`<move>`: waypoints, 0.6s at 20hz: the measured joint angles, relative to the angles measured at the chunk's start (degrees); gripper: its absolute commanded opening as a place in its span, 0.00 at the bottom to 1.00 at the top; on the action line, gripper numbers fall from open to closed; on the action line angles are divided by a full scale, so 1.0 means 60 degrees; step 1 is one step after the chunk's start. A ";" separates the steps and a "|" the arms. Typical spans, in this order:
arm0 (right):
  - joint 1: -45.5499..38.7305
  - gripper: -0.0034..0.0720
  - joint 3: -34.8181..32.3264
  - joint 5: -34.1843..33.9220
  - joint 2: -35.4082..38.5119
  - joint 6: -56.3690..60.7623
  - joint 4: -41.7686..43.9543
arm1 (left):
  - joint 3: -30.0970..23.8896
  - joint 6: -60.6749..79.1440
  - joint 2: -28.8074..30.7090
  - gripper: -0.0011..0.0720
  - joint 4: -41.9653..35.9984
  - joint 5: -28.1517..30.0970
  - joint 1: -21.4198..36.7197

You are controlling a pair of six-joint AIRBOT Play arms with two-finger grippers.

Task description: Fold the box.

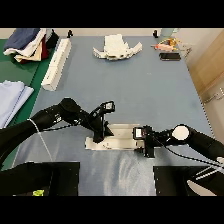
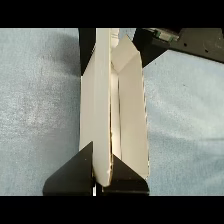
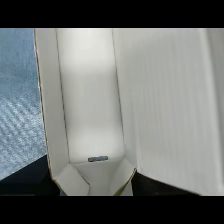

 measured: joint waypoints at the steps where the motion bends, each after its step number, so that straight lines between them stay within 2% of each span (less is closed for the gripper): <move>1: 0.0000 0.67 0.0000 0.0000 0.0000 0.0000 0.0000 | 0.0000 0.0000 0.0000 0.04 -0.0033 0.0000 0.0000; 4: 0.0000 0.67 0.0000 0.0000 0.0000 0.0000 0.0000 | 0.0000 -0.0004 0.0000 0.05 -0.0095 0.0000 0.0000; 6: 0.0000 0.67 0.0000 0.0004 0.0000 0.0004 0.0000 | -0.0004 -0.0109 -0.0011 0.69 -0.0120 0.0131 -0.0004; 7: 0.0000 0.67 0.0000 0.0000 0.0000 0.0000 -0.0004 | -0.0004 -0.0270 -0.0007 0.76 -0.0117 0.0117 0.0000; 12: 0.0000 0.67 0.0000 0.0000 0.0000 0.0000 -0.0004 | 0.0011 -0.1741 0.0208 0.76 0.0313 -0.0219 0.0098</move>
